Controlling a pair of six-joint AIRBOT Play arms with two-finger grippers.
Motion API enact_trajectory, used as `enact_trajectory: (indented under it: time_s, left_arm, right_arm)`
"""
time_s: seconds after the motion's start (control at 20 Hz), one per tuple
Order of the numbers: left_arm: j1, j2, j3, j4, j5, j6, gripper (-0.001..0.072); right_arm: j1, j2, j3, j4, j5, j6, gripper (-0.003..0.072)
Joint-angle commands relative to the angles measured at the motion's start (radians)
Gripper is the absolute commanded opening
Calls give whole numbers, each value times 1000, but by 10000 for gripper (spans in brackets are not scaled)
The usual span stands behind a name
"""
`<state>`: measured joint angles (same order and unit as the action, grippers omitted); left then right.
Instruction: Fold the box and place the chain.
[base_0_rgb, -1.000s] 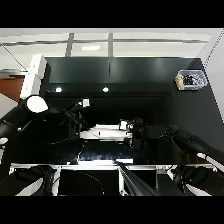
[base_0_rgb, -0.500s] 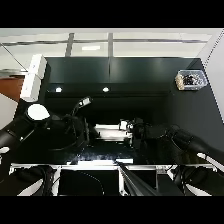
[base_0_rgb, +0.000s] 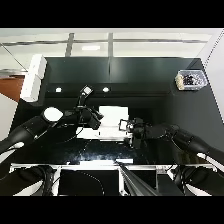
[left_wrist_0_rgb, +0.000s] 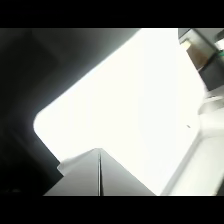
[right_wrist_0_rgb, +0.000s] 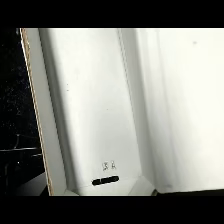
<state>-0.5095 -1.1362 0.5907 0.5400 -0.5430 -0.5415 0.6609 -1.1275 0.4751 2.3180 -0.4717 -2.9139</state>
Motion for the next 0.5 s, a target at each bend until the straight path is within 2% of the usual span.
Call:
enact_trajectory:
  time_s: [0.0, 0.15, 0.25, 0.45]
  left_arm:
    - [-3, -67, -1, 3, -6, 0, 30]
    - [-3, -96, 0, 10, -66, 0, 30]
    - [8, -81, 13, 75, -80, -1, 30]
    - [122, -2, 91, 207, -234, -2, 31]
  right_arm:
    - [0, 0, 0, 0, 0, 0, 467]
    - [0, 0, 0, 0, 0, 0, 467]
    - [0, 0, 0, 0, 1, 0, 467]
    - [0, 0, 0, 0, 1, 0, 467]
